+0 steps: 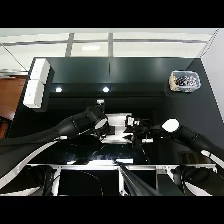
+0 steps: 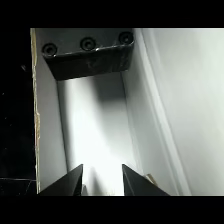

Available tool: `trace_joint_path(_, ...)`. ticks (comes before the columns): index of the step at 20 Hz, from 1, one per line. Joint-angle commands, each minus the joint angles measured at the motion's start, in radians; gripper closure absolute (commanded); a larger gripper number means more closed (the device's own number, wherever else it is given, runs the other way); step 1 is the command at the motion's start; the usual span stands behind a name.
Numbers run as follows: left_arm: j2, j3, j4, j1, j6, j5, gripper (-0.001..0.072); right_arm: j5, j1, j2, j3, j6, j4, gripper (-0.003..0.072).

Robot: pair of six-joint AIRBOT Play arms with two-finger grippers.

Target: Fold the box and place the chain.

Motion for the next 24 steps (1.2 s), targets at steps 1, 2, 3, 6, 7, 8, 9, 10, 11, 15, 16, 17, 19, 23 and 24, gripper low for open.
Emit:
trace_joint_path(1, 0.000, 0.001, -0.001, 0.000, 0.002, -0.002, 0.0682, -0.024, -0.013, -0.003, -0.001, 0.024, 0.010, 0.0393)
trace_joint_path(2, 0.000, 0.001, -0.001, 0.000, 0.002, -0.002, 0.0682, -0.021, -0.017, -0.003, -0.001, 0.024, 0.010, 0.0551)
trace_joint_path(3, 0.000, 0.001, -0.001, 0.000, 0.002, -0.002, 0.0682, -0.024, -0.019, -0.003, -0.001, 0.024, 0.011, 0.0523)
trace_joint_path(6, 0.000, 0.001, -0.001, 0.000, 0.002, -0.002, 0.0682, -0.003, -0.018, -0.003, -0.001, 0.024, 0.011, 0.0554)
trace_joint_path(7, 0.000, 0.001, -0.001, 0.000, 0.002, -0.002, 0.0682, -0.003, -0.018, -0.003, -0.001, 0.027, 0.011, 0.0438)
trace_joint_path(8, 0.000, 0.001, -0.001, 0.000, 0.002, -0.002, 0.0682, 0.000, -0.018, -0.002, -0.001, 0.034, 0.011, 0.0358)
trace_joint_path(9, 0.000, 0.001, -0.001, 0.000, 0.002, -0.001, 0.0682, 0.006, -0.019, -0.002, -0.001, 0.037, 0.007, 0.0488)
trace_joint_path(10, 0.000, 0.001, -0.001, 0.000, 0.002, -0.002, 0.0682, 0.019, -0.019, 0.002, -0.001, 0.041, 0.010, 0.0639)
trace_joint_path(11, 0.000, 0.001, -0.001, 0.000, 0.002, -0.002, 0.0682, 0.043, -0.019, 0.015, 0.000, 0.052, 0.013, 0.0676)
trace_joint_path(15, 0.000, 0.001, -0.002, 0.000, 0.002, -0.002, 0.0681, 0.122, -0.130, 0.146, 0.002, 0.517, -0.179, 0.0675)
trace_joint_path(16, 0.000, 0.001, -0.005, 0.000, 0.002, -0.005, 0.0682, 0.179, -0.189, 0.179, 0.002, 0.636, -0.235, 0.0675)
trace_joint_path(17, 0.000, 0.001, -0.005, 0.000, 0.002, -0.005, 0.0681, 0.253, -0.264, 0.208, 0.002, 0.718, -0.275, 0.0675)
trace_joint_path(19, 0.000, 0.001, -0.004, 0.000, 0.002, -0.005, 0.0682, 0.371, -0.435, 0.237, 0.002, 0.831, -0.315, 0.0675)
trace_joint_path(23, 0.000, 0.001, -0.005, 0.000, 0.002, -0.001, 0.0681, 0.335, -0.790, 0.227, -0.035, 1.239, -0.355, 0.0676)
trace_joint_path(24, 0.000, 0.001, -0.005, 0.000, 0.002, -0.001, 0.0681, 0.338, -0.842, 0.212, -0.051, 1.312, -0.361, 0.0675)
